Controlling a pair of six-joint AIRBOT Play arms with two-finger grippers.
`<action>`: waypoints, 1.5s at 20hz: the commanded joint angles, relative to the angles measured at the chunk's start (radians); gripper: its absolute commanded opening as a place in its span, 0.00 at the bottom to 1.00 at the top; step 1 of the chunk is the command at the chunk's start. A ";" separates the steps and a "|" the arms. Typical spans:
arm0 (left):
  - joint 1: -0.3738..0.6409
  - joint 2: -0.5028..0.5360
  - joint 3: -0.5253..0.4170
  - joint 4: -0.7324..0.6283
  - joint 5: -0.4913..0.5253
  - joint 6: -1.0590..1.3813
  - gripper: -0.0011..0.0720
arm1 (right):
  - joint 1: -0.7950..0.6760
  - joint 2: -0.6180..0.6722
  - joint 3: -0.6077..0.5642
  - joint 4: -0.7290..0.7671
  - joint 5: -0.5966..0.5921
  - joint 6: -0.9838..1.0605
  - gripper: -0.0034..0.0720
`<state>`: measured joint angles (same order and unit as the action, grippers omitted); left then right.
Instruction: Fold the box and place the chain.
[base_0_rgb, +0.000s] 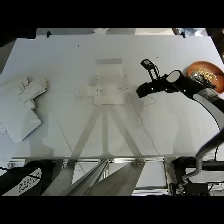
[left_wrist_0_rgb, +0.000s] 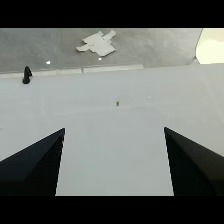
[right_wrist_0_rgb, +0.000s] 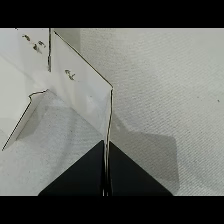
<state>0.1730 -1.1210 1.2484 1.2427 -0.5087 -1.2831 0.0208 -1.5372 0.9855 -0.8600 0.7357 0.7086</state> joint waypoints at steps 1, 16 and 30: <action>0.000 0.000 0.000 -0.041 -0.002 0.000 0.97 | 0.001 0.000 0.000 0.000 0.000 0.000 0.07; -0.153 -0.665 0.457 -0.438 -0.626 0.540 0.97 | 0.001 0.000 0.000 0.000 0.000 0.000 0.07; -0.241 -0.845 0.478 -0.460 -0.723 0.610 0.97 | 0.001 0.000 0.000 0.000 0.001 0.000 0.07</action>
